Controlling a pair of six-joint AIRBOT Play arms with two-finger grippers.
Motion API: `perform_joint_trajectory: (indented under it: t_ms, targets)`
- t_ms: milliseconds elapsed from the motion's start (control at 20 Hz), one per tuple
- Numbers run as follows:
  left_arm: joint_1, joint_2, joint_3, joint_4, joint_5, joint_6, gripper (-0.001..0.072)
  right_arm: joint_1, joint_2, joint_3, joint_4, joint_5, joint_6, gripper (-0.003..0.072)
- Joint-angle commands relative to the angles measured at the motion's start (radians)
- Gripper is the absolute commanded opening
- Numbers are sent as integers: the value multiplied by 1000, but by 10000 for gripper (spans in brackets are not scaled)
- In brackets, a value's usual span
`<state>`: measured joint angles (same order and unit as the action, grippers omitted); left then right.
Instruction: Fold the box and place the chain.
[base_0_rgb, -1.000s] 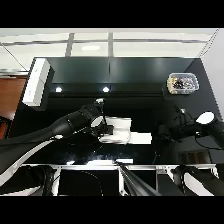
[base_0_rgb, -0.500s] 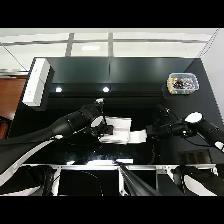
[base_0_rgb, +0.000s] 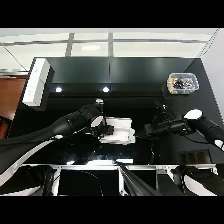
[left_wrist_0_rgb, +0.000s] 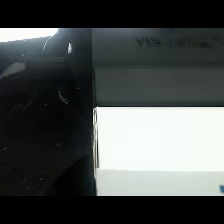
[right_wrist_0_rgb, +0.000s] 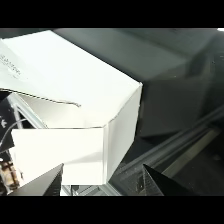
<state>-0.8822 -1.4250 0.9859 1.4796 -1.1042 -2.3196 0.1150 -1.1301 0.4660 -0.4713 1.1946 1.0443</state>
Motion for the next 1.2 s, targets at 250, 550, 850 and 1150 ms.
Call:
perform_joint_trajectory:
  t_ms: [250, 550, 850, 1150]
  targets:
    - [1, 0, 0, -3, 0, 0, 27, 241, -2, 48, -16, -270, 152, 577]
    - [1, 0, 0, -3, 0, 0, 27, 413, -5, 172, -347, -335, 531, 557]
    - [1, 0, 0, -3, 0, 0, 27, 502, -27, 231, -519, -348, 733, 557]
    - [1, 0, 0, -3, 1, 0, 27, 587, -83, 343, -777, -266, 964, 413]
